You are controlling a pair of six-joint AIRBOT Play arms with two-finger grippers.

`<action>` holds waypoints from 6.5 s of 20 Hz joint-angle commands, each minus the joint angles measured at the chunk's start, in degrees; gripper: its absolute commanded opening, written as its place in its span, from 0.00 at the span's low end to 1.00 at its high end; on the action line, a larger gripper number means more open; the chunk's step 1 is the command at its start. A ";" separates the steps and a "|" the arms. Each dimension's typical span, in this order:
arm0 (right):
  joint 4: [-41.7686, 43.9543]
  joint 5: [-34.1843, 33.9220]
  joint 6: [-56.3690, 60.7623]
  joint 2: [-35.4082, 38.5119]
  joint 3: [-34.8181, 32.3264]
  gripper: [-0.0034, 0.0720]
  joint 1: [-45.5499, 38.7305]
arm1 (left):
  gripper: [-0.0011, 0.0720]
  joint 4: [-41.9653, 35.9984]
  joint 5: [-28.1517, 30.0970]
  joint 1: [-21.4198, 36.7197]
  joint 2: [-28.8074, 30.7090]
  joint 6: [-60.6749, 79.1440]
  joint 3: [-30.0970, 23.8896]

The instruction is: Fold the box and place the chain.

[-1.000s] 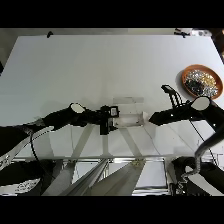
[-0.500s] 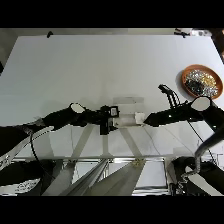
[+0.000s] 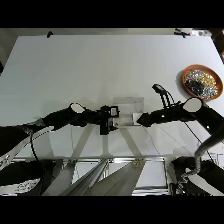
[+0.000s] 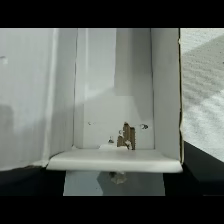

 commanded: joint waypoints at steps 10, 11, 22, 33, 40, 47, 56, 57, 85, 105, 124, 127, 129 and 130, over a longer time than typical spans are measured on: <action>-20.20 -6.56 23.08 -3.82 6.93 0.76 12.46 | 0.25 0.00 0.00 0.00 0.00 0.02 0.00; -21.73 -5.25 24.76 -5.09 7.85 0.75 13.57 | 0.25 0.00 0.00 0.00 0.00 0.02 0.00; -28.39 -0.74 43.67 -12.52 12.28 0.45 18.67 | 0.25 0.00 0.00 0.00 0.00 0.02 0.00; -32.57 0.04 53.53 -13.18 12.28 0.47 22.53 | 0.25 0.00 0.00 0.00 0.00 0.02 0.00; -43.52 4.61 62.75 -13.33 12.28 0.46 24.85 | 0.25 0.00 0.00 0.00 0.00 0.00 0.00; -44.15 4.11 66.07 -15.43 12.31 0.43 25.44 | 0.25 0.00 0.00 0.00 0.00 -0.15 0.00; -44.37 2.03 65.85 -15.43 15.04 0.59 25.44 | 0.25 -0.02 -0.17 0.00 0.00 -0.15 0.00; -44.37 1.88 65.85 -15.43 15.04 0.59 25.44 | 0.25 0.00 -0.20 0.00 0.00 -0.15 0.00; -44.17 -0.15 61.02 -17.16 14.01 0.06 26.99 | 0.25 0.00 -0.17 0.00 0.00 -0.17 0.00; -46.73 8.57 45.79 4.96 14.05 0.94 26.40 | 0.25 0.00 -0.20 0.00 0.00 -0.17 0.00; -43.74 -13.88 24.87 -23.08 30.95 0.91 -34.32 | 0.25 0.00 -0.20 0.00 0.00 -0.15 0.00; -42.10 -11.80 24.92 -29.66 35.01 0.91 -34.32 | 0.25 0.00 -0.20 0.00 0.00 -0.17 0.00; -42.62 -11.50 25.55 -32.52 35.21 0.91 -34.32 | 0.25 0.00 -0.20 0.00 0.00 -0.15 0.00; -43.08 -11.23 26.77 -33.70 35.23 0.91 -34.32 | 0.25 0.00 -0.20 0.00 0.00 -0.17 0.00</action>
